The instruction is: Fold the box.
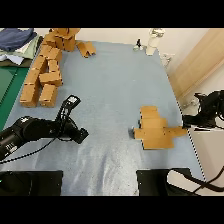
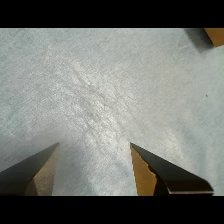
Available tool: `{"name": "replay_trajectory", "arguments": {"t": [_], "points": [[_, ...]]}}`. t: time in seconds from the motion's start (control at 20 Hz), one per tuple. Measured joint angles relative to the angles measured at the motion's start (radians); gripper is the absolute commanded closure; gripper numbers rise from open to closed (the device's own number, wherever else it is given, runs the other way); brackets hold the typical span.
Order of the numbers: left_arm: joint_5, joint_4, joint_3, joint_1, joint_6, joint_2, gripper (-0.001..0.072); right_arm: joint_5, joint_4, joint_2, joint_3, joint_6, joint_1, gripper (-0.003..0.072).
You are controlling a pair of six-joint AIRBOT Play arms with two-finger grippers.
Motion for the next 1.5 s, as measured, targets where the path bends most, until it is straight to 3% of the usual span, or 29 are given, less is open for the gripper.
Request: {"name": "replay_trajectory", "arguments": {"t": [0.15, 0.25, 0.35, 0.4, 0.45, 0.5, 0.55, 0.6, 0.65, 1.0, 1.5], "points": [[0.015, -0.006, 0.0, 0.0, 0.0, 0.0, 0.0016, 0.005, 0.092, -0.062, 0.0, -0.115, -0.037, 0.0142], [0.021, -0.008, 0.0, 0.0, -0.002, 0.0, 0.0017, 0.005, 0.14, -0.097, 0.0, -0.171, -0.048, 0.019], [0.025, -0.009, 0.0, 0.0, -0.003, 0.0, 0.0016, 0.004, 0.196, -0.118, 0.0, -0.214, -0.052, 0.0328], [0.026, -0.013, 0.0, 0.0, -0.003, 0.0, 0.0017, -0.007, 0.231, -0.124, 0.0, -0.229, -0.052, 0.0335], [0.028, -0.017, 0.0, 0.0, -0.003, 0.0, 0.0016, -0.022, 0.262, -0.126, 0.0, -0.245, -0.05, 0.0397], [0.028, -0.028, 0.0, 0.0, -0.003, 0.0, 0.0016, -0.034, 0.293, -0.125, 0.0, -0.257, -0.045, 0.053], [0.029, -0.039, 0.0, 0.0, -0.003, 0.0, 0.0016, -0.048, 0.326, -0.124, 0.0, -0.266, -0.037, 0.0602], [0.029, -0.053, 0.0, 0.0, -0.003, 0.0, 0.0016, -0.063, 0.357, -0.122, 0.0, -0.272, -0.027, 0.0607], [0.029, -0.066, 0.0, 0.0, -0.003, 0.0, 0.0017, -0.078, 0.385, -0.121, 0.0, -0.277, -0.013, 0.0682], [0.017, -0.149, 0.003, 0.034, -0.058, 0.0, 0.0017, -0.103, 0.669, -0.109, -0.033, -0.291, 0.166, 0.0684], [-0.237, -0.241, 0.041, 0.273, -0.108, -0.016, 0.0018, 0.201, 0.907, 0.103, -0.3, -0.31, 0.622, 0.0685]]}}
